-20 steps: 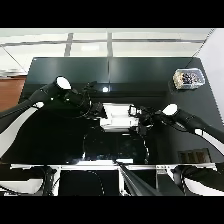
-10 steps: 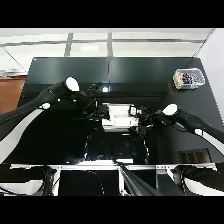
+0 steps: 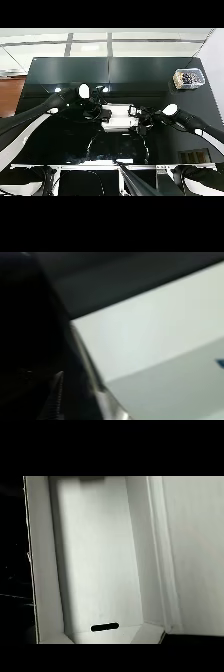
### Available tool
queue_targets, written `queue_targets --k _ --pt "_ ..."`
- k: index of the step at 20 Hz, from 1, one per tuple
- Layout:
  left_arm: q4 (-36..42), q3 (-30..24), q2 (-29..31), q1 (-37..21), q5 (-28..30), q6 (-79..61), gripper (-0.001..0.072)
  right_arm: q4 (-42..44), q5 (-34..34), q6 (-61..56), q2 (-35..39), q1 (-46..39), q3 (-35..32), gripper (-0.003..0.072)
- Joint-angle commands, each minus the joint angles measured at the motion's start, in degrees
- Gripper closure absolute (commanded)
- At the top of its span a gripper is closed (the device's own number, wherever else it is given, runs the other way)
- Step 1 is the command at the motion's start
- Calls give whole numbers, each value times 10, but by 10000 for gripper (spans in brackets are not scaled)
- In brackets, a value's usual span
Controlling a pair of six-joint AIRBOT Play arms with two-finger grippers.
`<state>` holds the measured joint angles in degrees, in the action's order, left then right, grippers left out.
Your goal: Fold the box and place the chain.
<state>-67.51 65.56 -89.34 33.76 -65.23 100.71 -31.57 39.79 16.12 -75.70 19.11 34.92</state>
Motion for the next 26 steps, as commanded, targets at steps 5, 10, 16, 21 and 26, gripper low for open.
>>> queue_targets --k 5,10,16,21,26 --pt "-132 1 0 52 39 137 210 0 0 0 0 0 0 496" --pt "-156 20 -2 77 35 213 209 0 0 0 0 0 0 496" --pt "-205 26 -5 115 32 297 229 0 0 0 0 0 0 496" --pt "-203 26 -6 115 23 324 371 0 0 0 0 0 0 496" --pt "-201 26 -7 115 7 327 375 0 0 0 0 0 0 496"
